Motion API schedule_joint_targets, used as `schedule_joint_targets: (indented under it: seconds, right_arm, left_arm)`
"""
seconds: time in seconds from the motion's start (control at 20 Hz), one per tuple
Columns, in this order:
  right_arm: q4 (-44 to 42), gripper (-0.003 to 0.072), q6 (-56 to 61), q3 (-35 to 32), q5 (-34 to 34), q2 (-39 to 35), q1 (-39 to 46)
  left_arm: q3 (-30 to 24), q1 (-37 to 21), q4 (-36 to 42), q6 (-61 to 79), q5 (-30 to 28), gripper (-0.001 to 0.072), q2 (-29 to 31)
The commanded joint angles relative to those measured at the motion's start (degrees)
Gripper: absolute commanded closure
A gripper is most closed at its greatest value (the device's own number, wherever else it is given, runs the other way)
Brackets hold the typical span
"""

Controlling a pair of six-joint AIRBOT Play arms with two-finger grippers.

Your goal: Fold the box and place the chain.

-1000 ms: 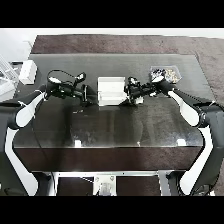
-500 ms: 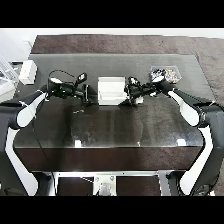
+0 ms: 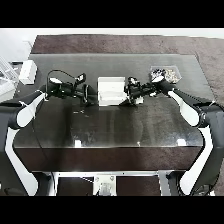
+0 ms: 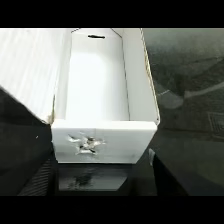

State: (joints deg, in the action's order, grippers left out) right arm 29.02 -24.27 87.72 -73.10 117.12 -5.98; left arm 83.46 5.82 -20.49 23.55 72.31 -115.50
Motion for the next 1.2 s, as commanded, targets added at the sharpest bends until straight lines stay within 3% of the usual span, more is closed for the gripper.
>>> schedule_joint_targets:
  seconds: [0.0,1.15]
  right_arm:
    - [-0.04,0.0100,0.00,-0.02,0.17,0.00,-0.02]
    - [-0.07,0.0100,0.00,-0.02,0.15,0.00,-0.02]
  left_arm:
    - [-0.02,-0.15,-0.15,1.09,1.22,-0.0011,-0.04]
    - [0.83,0.50,3.15,0.72,0.26,-0.0011,-1.84]
